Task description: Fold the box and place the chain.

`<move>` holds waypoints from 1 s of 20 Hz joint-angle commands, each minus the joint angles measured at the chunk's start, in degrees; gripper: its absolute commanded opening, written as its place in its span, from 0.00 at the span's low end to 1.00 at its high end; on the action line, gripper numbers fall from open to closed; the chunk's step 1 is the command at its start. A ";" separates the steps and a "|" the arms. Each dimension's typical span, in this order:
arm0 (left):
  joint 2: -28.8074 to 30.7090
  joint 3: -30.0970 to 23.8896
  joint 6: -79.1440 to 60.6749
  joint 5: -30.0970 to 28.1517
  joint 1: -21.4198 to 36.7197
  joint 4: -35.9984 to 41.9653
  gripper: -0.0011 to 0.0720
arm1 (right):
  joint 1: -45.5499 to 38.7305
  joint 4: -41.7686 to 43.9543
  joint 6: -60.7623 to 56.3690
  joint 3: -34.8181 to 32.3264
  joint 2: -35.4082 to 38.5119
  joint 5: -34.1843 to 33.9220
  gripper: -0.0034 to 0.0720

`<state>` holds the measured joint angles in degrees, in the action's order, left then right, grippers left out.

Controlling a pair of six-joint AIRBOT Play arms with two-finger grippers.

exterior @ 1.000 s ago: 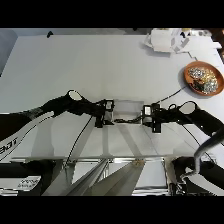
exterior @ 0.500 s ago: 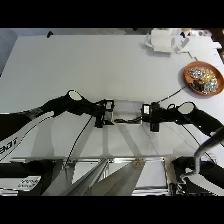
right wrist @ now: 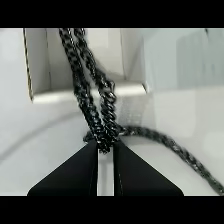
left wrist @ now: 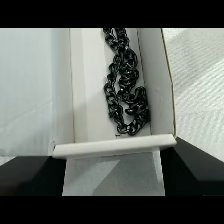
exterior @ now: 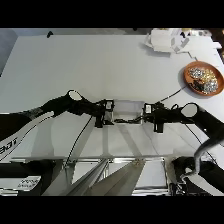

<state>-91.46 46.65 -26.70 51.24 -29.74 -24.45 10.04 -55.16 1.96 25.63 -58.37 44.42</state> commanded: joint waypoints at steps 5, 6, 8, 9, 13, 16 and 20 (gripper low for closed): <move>0.00 -0.02 -0.02 0.00 0.00 0.00 0.30 | -2.12 -4.92 -20.41 11.37 10.62 14.62 0.07; 0.00 -0.02 -0.02 -0.02 0.00 0.00 0.30 | -2.12 -0.72 -20.46 14.25 10.62 18.53 0.07; 0.00 -0.02 -0.02 -0.02 0.00 0.00 0.30 | -2.10 7.56 -20.48 19.04 10.62 22.84 0.07; 0.00 -0.02 -0.02 -0.02 0.00 0.00 0.30 | -1.31 10.25 -21.16 20.98 10.62 23.04 0.07; 0.00 -0.02 -0.02 -0.02 0.00 0.00 0.30 | 7.54 10.99 -23.93 24.04 10.45 18.84 0.07; 0.00 -0.02 -0.02 0.00 0.00 0.00 0.30 | 12.50 10.56 -28.55 24.04 8.31 13.99 0.07; 0.00 -0.02 -0.02 -0.02 0.00 0.00 0.30 | 16.31 9.88 -34.45 24.04 3.32 12.79 0.07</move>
<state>-91.46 46.65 -26.70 51.24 -29.74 -24.43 23.24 -45.08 -27.75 49.39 -52.12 58.83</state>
